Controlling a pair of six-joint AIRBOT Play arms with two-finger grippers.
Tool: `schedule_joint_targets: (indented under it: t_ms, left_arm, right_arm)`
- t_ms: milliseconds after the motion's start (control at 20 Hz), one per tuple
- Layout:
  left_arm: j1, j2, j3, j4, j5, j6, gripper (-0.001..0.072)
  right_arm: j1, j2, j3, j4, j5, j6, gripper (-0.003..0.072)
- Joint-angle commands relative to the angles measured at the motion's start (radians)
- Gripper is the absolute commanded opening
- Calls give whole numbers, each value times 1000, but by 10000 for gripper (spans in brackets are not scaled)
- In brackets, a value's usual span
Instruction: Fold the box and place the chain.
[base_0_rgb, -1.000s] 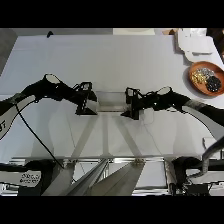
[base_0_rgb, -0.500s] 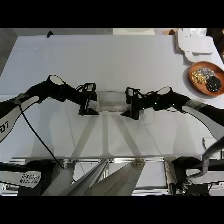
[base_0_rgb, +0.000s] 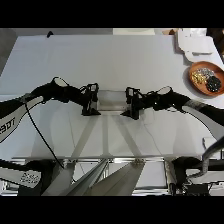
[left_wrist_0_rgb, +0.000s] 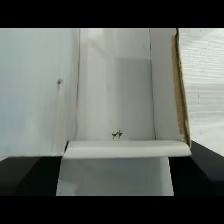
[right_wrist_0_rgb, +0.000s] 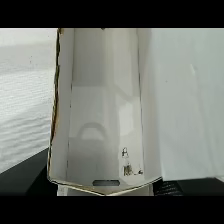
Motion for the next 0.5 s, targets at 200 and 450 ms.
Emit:
schedule_joint_targets:
  t_ms: [200, 450]
  left_arm:
    - [-1, -4, 0, 1, 4, -4, 259]
    - [-1, -4, 0, 1, -33, -4, 261]
  right_arm:
    - [1, 0, 1, 0, 2, 0, 517]
    - [1, 0, 1, 0, 2, 0, 517]
